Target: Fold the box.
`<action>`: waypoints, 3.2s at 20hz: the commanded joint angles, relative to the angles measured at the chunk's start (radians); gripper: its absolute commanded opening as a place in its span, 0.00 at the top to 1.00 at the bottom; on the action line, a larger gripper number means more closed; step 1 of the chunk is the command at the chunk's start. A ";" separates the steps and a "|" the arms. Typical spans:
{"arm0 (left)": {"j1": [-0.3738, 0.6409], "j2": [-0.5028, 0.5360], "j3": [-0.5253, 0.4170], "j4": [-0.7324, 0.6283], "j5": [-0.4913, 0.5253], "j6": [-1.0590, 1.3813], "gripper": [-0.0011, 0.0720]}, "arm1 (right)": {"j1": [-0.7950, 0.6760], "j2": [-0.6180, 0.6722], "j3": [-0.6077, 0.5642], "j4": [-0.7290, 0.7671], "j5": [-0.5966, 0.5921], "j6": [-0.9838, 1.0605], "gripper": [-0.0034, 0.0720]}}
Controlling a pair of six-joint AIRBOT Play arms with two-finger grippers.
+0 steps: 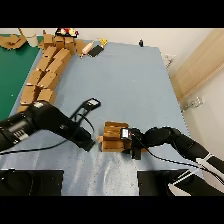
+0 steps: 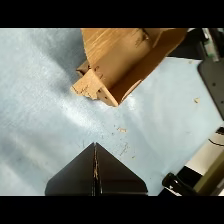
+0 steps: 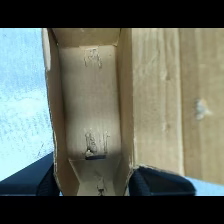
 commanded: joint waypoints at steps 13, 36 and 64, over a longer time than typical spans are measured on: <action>0.004 0.004 -0.095 -0.229 0.407 0.824 0.97 | 0.000 0.000 0.001 0.000 0.000 0.000 0.29; 0.281 -0.217 -0.174 -0.558 0.097 1.748 0.97 | 0.000 0.000 0.001 -0.004 0.000 0.000 0.29; 0.035 -0.273 -0.175 -0.521 0.346 1.497 0.03 | 0.000 0.000 0.001 -0.004 0.001 0.000 0.29</action>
